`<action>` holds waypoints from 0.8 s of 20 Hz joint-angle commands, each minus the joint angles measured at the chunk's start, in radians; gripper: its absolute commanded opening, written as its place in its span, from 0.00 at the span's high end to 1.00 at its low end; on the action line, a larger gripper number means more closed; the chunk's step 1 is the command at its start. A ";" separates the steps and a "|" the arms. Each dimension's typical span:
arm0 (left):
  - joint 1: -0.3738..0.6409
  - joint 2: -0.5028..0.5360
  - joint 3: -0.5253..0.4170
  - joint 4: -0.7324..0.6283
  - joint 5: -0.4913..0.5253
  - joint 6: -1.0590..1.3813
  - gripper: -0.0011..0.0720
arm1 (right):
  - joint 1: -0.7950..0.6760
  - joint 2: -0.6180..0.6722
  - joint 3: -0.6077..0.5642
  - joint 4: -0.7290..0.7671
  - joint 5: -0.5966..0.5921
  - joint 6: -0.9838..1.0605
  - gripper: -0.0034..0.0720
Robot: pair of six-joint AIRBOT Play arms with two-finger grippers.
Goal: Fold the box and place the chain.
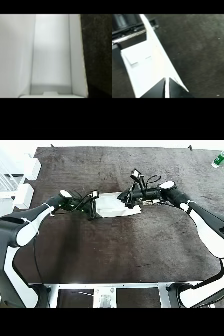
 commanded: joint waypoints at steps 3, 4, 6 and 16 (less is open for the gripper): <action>0.000 0.000 0.000 -0.003 -0.002 -0.019 0.35 | 0.003 -0.012 0.016 0.001 -0.132 0.028 0.91; 0.000 0.000 0.000 -0.003 -0.002 -0.019 0.35 | 0.003 -0.021 0.023 0.001 -0.133 0.029 0.91; 0.000 0.000 0.000 -0.003 -0.002 -0.019 0.35 | 0.004 -0.042 0.045 0.001 -0.132 0.046 0.91; 0.000 0.000 0.000 -0.004 -0.001 -0.019 0.35 | 0.028 -0.158 0.167 -0.032 -0.105 0.112 0.91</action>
